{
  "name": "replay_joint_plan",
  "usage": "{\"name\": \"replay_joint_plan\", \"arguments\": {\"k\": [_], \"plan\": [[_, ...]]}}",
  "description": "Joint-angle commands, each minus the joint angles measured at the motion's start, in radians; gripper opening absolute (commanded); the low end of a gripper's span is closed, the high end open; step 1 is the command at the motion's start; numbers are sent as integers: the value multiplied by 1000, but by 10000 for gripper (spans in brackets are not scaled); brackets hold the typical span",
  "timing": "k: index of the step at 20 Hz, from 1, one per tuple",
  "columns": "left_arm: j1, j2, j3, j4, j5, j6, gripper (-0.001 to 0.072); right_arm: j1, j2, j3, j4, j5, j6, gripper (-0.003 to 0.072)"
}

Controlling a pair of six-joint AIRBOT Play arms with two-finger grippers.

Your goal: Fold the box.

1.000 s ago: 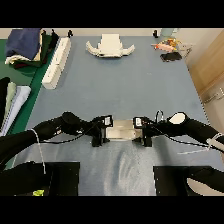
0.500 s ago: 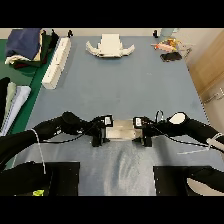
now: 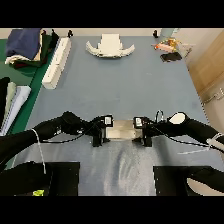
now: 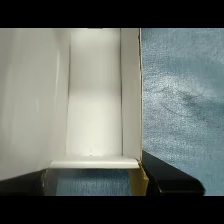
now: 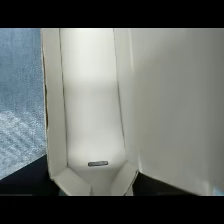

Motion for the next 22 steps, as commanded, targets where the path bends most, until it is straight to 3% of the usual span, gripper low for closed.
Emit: {"name": "replay_joint_plan", "arguments": {"k": [1,10,17,20,22], "plan": [[0,0,1,0,0,0,519,0,0,0,1,0,-1,720],[0,0,1,0,-1,0,519,-11,39,0,-19,44,50,720],[0,0,1,0,-1,0,519,-123,241,0,-268,199,387,720],[0,0,1,0,-1,0,519,-150,322,0,-229,289,539,720],[0,0,1,0,-1,0,519,-150,357,0,-104,355,700,718]]}}
